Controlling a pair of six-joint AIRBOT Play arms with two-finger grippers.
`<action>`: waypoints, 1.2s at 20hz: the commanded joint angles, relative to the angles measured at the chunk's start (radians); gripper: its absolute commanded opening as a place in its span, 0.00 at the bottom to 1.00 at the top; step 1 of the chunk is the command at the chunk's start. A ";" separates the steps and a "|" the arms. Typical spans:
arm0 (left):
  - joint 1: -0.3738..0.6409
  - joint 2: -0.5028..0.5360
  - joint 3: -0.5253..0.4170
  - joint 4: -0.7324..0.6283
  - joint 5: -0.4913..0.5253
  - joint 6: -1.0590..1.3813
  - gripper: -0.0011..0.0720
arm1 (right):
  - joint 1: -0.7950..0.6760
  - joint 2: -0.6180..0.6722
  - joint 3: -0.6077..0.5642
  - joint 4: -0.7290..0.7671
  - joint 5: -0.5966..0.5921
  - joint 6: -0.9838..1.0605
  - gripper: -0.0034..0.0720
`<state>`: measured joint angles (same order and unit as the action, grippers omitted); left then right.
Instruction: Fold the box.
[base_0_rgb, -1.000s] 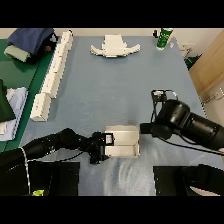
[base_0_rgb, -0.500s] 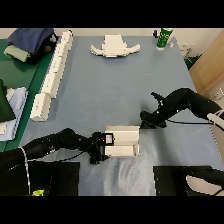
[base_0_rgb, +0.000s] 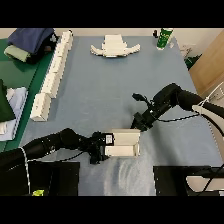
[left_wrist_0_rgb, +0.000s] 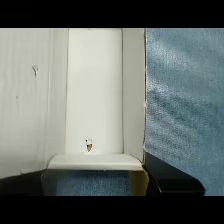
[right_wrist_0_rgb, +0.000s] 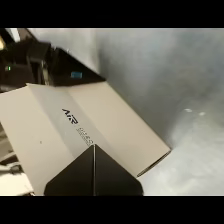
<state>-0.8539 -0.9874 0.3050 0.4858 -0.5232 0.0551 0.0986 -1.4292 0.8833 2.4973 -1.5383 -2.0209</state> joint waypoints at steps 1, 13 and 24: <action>0.000 0.000 0.000 0.000 0.000 0.000 0.66 | 0.089 0.016 0.005 -0.085 -0.012 -0.084 0.05; 0.000 0.000 0.000 0.000 0.000 0.000 0.66 | 0.436 0.493 -0.217 -0.345 0.673 -0.091 0.05; 0.000 0.000 0.000 0.000 0.000 0.000 0.66 | 0.683 0.699 -0.475 -0.482 0.965 -0.094 0.14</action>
<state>-0.8539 -0.9874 0.3050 0.4862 -0.5232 0.0551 0.7475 -0.7528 0.4519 2.0838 -0.6304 -2.1128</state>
